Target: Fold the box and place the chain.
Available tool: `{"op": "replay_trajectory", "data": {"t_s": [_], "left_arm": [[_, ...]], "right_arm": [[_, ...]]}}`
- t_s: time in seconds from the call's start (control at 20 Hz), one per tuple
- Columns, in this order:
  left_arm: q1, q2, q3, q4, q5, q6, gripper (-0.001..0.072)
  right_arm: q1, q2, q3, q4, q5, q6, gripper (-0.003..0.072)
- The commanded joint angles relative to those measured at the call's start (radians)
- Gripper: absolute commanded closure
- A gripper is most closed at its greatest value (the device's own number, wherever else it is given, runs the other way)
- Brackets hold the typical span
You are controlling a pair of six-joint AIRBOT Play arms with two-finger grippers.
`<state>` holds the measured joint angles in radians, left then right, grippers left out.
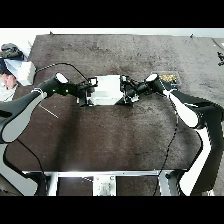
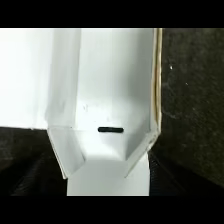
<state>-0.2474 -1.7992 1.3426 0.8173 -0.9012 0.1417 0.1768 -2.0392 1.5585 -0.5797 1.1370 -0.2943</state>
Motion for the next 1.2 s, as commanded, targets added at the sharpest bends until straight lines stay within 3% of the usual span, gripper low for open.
{"op": "replay_trajectory", "data": {"t_s": [0.0, 0.05, 0.15, 0.2, 0.3, 0.35, 0.6, 0.65, 1.15], "left_arm": [[-0.001, -0.004, 0.0, -0.018, 0.011, 0.024, 0.0126], [-0.001, -0.004, 0.0, -0.017, 0.01, 0.024, 0.0196], [-0.001, -0.004, 0.0, -0.017, 0.01, 0.024, 0.0198], [-0.001, -0.004, 0.0, -0.017, 0.009, 0.024, 0.0275], [-0.001, -0.005, 0.0, -0.018, -0.001, 0.024, 0.0329], [-0.001, -0.004, 0.0, -0.018, -0.004, 0.024, 0.0464], [-0.002, -0.005, 0.0, -0.07, -0.047, 0.025, 0.0489], [-0.002, -0.005, 0.0, -0.079, -0.051, 0.025, 0.0547], [-0.001, -0.057, -0.001, -0.229, -0.076, 0.156, 0.0544]], "right_arm": [[0.0, -0.001, 0.0, 0.0, 0.0, 0.0, 0.0242], [0.0, -0.001, 0.0, 0.0, 0.0, 0.0, 0.0242], [0.0, -0.001, 0.0, 0.0, 0.0, 0.0, 0.0242], [0.0, -0.001, 0.0, 0.0, 0.0, 0.0, 0.0242], [0.0, -0.001, 0.0, 0.0, 0.0, 0.0, 0.0242], [0.0, -0.001, 0.0, 0.0, 0.0, 0.0, 0.0242], [0.0, -0.001, 0.0, 0.0, 0.0, 0.0, 0.0242], [0.0, -0.001, 0.0, 0.0, 0.0, 0.0, 0.0242], [0.0, -0.001, 0.0, 0.0, 0.0, 0.0, 0.0242]]}}
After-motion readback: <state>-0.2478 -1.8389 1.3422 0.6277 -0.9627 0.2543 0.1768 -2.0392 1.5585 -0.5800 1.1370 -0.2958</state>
